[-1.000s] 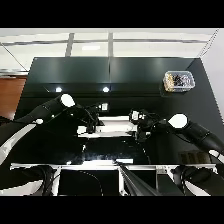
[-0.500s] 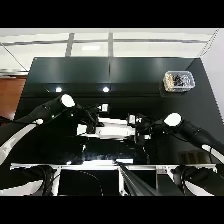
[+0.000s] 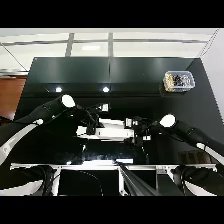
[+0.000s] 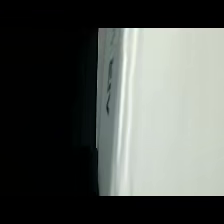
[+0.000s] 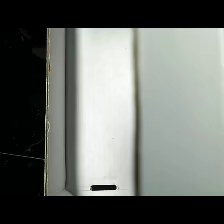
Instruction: Fold the box and place the chain.
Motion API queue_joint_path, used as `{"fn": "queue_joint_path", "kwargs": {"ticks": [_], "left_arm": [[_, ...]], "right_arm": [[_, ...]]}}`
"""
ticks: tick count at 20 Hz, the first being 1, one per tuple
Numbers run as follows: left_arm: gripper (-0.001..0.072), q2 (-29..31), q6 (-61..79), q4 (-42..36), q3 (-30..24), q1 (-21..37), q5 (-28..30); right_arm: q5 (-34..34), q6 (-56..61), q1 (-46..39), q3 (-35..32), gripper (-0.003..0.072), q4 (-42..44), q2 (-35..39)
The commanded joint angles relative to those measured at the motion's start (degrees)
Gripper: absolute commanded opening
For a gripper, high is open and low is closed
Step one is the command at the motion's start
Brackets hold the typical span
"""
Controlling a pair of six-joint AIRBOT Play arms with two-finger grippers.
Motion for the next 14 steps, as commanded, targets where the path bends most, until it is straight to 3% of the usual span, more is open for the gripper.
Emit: {"fn": "queue_joint_path", "kwargs": {"ticks": [1,14], "left_arm": [[0.0027,0.0,-1.9,1.6,0.0,0.0,-1.5],[0.0028,0.0,-3.3,3.0,0.0,0.0,-2.1]], "right_arm": [[-0.9,-0.1,0.1,0.0,0.0604,-0.2,-0.2],[-2.1,0.0,0.1,0.0,0.0604,-2.2,-1.2]]}}
